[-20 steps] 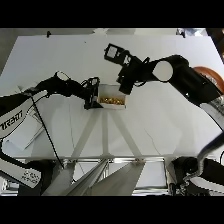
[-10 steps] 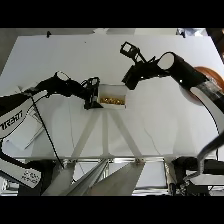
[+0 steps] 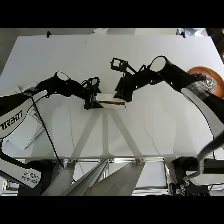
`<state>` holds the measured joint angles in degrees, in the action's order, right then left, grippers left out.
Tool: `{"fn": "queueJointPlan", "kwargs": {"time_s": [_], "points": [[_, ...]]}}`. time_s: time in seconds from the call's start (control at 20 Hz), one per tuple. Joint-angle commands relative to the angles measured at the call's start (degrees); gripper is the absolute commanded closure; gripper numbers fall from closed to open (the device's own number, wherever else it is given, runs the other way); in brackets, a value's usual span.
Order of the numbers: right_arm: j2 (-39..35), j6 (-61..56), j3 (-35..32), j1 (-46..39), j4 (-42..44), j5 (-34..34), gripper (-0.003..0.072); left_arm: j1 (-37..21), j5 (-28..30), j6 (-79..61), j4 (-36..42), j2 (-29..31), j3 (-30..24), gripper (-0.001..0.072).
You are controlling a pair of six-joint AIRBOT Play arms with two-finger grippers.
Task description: Fold the box and place the chain.
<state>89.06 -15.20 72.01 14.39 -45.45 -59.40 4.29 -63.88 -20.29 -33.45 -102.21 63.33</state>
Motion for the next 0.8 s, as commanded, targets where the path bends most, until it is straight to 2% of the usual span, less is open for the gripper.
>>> {"fn": "queueJointPlan", "kwargs": {"time_s": [0.0, 0.2, 0.35, 0.45, 0.65, 0.75], "points": [[-0.2, 5.2, 0.0, 2.1, -2.1, 3.7, 0.0319, 0.0, 0.0, 0.0, 0.0, 0.0, 0.0, 0.0374], [-0.2, 4.2, -0.3, 4.6, -11.0, 5.6, 0.0335, 0.0, 0.0, 0.0, 0.0, 0.0, 0.0, 0.0374], [-0.2, -0.7, -0.3, 5.7, -16.1, 6.7, 0.0446, 0.0, 0.0, 0.0, 0.0, 0.0, 0.0, 0.0374], [-0.2, -1.5, -0.7, 6.4, -16.9, 6.5, 0.0472, 0.0, 0.0, 0.0, 0.0, 0.0, 0.0, 0.0374], [-0.2, -1.5, -3.4, 7.7, -17.5, 6.5, 0.0454, 0.0, 0.0, 0.0, 0.0, 0.0, 0.0, 0.0374], [-0.2, -2.3, -4.0, 8.1, -17.4, 6.2, 0.0341, 0.0, 0.0, 0.0, 0.0, 0.0, 0.0, 0.0374]]}}
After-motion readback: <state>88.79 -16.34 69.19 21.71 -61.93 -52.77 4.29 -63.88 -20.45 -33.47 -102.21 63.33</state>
